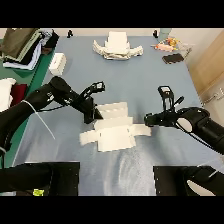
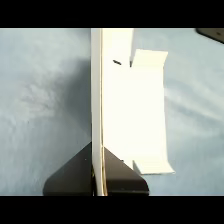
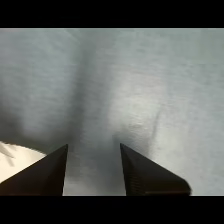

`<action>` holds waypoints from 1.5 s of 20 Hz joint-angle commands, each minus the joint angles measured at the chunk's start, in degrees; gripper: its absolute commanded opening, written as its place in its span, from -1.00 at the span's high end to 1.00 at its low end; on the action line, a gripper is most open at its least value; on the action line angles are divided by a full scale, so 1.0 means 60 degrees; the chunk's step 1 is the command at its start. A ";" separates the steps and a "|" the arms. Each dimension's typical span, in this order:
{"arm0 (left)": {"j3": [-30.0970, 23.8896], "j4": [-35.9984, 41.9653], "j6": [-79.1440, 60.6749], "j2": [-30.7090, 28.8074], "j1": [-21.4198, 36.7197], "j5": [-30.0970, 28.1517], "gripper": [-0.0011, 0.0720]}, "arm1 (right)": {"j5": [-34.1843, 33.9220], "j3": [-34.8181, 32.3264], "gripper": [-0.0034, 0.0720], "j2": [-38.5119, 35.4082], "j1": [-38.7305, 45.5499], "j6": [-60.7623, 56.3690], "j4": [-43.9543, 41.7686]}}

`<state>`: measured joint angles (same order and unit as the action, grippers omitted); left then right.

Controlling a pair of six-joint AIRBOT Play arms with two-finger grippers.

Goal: Fold the box.

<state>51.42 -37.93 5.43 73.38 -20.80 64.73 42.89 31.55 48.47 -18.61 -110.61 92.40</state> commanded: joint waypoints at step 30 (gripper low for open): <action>-0.3049 -0.1512 0.1621 -0.2550 -0.3526 -0.5366 0.94 | -0.0051 0.0630 -0.44 -0.0168 0.0000 -0.1752 0.0627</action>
<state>32.05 -42.00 7.16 58.39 -41.82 30.92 42.57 35.29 47.51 -18.59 -121.10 96.49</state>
